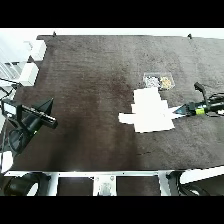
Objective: Fold the box and place the chain.
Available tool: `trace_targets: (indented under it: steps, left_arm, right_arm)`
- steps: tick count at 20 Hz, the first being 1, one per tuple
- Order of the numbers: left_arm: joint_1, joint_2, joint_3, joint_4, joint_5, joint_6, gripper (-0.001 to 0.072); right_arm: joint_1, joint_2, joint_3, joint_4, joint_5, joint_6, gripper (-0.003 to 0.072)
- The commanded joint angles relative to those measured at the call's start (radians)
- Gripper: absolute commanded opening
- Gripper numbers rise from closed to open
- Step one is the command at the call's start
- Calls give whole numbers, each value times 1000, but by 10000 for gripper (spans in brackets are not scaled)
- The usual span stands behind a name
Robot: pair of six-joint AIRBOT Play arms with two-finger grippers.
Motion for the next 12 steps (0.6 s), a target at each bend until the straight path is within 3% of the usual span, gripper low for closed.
trace_targets:
  steps: [1, 5, 12]
  left_arm:
    - [0, 1, 0, 0, 0, 0, 22]
    - [0, 0, 0, 0, 0, 0, 22]
    - [0, 1, 0, 0, 0, 0, 22]
  right_arm:
    - [128, 137, -186, 182, -154, 3, 12]
    - [327, 217, -315, 393, -319, 11, 12]
    - [632, 226, -316, 403, -710, 87, 12]
